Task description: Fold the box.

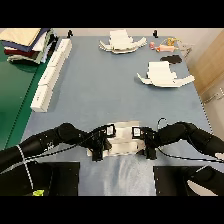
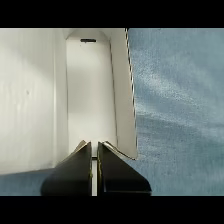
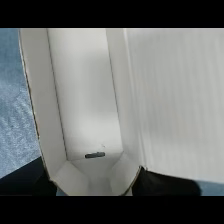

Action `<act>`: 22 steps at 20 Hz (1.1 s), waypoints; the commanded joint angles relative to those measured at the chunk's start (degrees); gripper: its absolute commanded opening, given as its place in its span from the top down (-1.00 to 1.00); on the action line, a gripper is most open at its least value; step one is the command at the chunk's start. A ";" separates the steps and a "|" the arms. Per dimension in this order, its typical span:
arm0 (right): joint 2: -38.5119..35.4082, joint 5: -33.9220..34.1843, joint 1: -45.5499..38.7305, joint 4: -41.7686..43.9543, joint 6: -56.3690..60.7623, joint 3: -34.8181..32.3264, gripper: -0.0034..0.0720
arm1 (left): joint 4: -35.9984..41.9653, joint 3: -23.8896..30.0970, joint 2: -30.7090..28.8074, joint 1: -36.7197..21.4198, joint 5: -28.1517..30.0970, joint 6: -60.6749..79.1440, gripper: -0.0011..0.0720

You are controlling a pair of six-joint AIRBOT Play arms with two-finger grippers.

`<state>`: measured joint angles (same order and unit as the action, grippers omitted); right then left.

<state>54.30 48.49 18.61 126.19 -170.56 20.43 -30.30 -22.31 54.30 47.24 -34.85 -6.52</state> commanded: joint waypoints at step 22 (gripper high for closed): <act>0.00 0.00 0.04 0.02 -0.02 0.04 -0.68 | -38.10 9.16 -30.12 -11.43 -20.41 -106.79 0.94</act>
